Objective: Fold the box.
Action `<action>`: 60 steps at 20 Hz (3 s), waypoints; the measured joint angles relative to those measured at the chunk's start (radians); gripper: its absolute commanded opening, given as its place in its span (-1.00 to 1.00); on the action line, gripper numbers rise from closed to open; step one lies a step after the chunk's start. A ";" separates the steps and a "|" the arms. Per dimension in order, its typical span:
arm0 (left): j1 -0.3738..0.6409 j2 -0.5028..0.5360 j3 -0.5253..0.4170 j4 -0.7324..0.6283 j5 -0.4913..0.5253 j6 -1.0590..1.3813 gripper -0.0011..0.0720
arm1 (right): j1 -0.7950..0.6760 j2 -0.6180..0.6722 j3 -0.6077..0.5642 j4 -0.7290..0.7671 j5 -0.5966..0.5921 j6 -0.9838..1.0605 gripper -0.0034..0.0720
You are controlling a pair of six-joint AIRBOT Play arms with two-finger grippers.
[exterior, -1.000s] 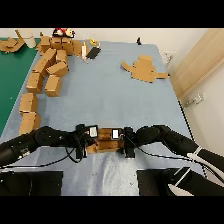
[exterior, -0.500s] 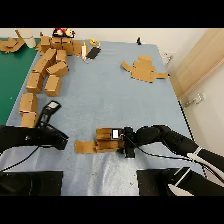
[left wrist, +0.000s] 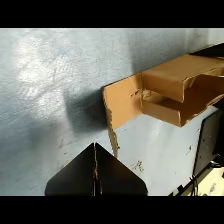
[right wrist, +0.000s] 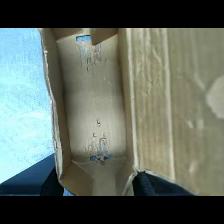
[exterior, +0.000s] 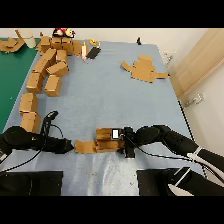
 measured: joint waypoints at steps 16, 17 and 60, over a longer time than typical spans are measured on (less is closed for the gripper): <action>-0.172 -0.226 -0.008 -0.233 0.208 0.074 -0.94 | 0.000 0.000 0.000 0.000 0.000 0.000 0.35; -0.173 -0.227 -0.008 -0.244 0.209 0.077 -0.94 | 0.000 0.000 0.000 0.000 0.000 0.000 0.35; -0.661 -0.390 0.387 0.522 0.282 -0.924 0.46 | 0.000 0.000 0.000 0.000 0.000 0.000 0.34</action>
